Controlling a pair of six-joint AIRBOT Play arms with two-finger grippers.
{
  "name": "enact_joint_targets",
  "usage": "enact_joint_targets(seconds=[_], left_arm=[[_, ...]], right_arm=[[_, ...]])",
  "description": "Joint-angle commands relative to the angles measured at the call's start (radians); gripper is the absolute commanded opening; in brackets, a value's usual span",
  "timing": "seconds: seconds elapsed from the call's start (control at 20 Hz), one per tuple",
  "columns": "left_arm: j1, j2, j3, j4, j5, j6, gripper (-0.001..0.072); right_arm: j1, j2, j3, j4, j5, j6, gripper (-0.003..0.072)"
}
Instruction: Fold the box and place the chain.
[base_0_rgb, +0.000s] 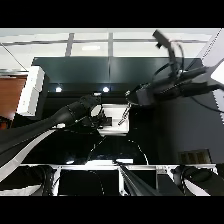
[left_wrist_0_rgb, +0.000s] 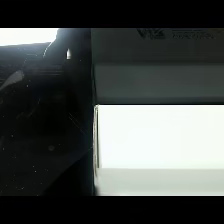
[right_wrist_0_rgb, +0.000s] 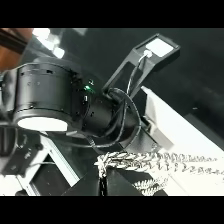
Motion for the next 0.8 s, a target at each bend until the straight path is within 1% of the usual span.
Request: enact_joint_targets(seconds=[0.0,0.15,0.2,0.3,0.35,0.55,0.75], left_arm=[[0.000,-0.001,0.000,0.000,0.000,0.000,0.0029],[0.000,-0.001,0.000,0.000,0.000,0.000,0.0029],[0.000,-0.001,0.000,0.000,0.000,0.000,0.0029],[0.000,-0.001,0.000,0.000,0.000,0.000,0.0029],[0.000,-0.001,0.000,0.000,0.000,0.000,0.0029],[0.000,-0.001,0.000,0.000,0.000,0.000,0.0029],[0.000,-0.001,0.000,0.000,0.000,0.000,0.0029]], right_arm=[[0.028,-0.003,-0.099,0.060,-0.137,-0.001,0.0015],[0.039,-0.025,-0.193,0.049,-0.138,0.007,0.0015],[0.039,-0.027,-0.225,0.018,-0.146,0.014,0.0015],[0.039,-0.027,-0.277,-0.084,-0.180,0.098,0.0015],[0.039,-0.027,-0.289,-0.088,-0.182,0.110,0.0015],[0.015,-0.024,-0.276,-0.094,-0.177,0.103,0.0015],[-0.072,0.011,-0.234,-0.098,-0.116,0.082,0.0015]])
